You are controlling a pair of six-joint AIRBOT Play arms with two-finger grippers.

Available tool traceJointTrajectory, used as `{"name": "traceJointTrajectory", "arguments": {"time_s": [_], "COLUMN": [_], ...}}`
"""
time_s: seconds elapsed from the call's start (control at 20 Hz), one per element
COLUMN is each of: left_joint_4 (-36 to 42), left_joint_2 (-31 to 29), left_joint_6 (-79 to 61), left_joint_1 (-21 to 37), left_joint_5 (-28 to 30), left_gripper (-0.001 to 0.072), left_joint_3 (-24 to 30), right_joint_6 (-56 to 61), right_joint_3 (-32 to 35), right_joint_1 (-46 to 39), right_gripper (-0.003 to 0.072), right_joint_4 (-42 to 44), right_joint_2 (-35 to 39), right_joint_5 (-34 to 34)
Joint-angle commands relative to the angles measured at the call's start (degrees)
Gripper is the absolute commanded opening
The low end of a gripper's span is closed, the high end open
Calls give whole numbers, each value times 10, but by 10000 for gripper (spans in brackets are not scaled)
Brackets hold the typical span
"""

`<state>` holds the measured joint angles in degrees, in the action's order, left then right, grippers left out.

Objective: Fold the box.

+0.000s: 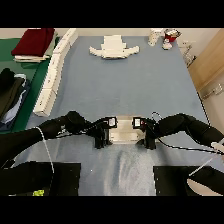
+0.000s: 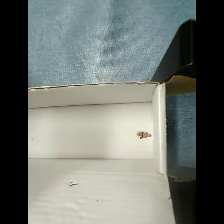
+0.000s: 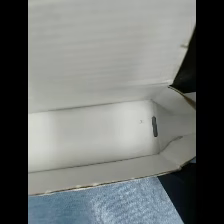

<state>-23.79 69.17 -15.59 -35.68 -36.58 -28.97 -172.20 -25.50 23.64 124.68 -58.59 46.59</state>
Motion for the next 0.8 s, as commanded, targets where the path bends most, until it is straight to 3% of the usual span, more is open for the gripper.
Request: {"name": "traceJointTrajectory", "arguments": {"time_s": [0.0,0.55,0.75], "left_joint_4": [0,0,0], "left_joint_2": [0,0,0], "left_joint_6": [0,2,2], "left_joint_1": [0,0,0], "left_joint_5": [0,1,1], "left_gripper": [446,445,445], "left_joint_3": [-1,-1,-1], "right_joint_6": [0,1,1], "right_joint_3": [0,0,0], "right_joint_1": [0,0,0], "right_gripper": [509,511,511], "right_joint_4": [0,0,-1], "right_joint_2": [0,0,0], "right_joint_5": [0,-2,-50]}}
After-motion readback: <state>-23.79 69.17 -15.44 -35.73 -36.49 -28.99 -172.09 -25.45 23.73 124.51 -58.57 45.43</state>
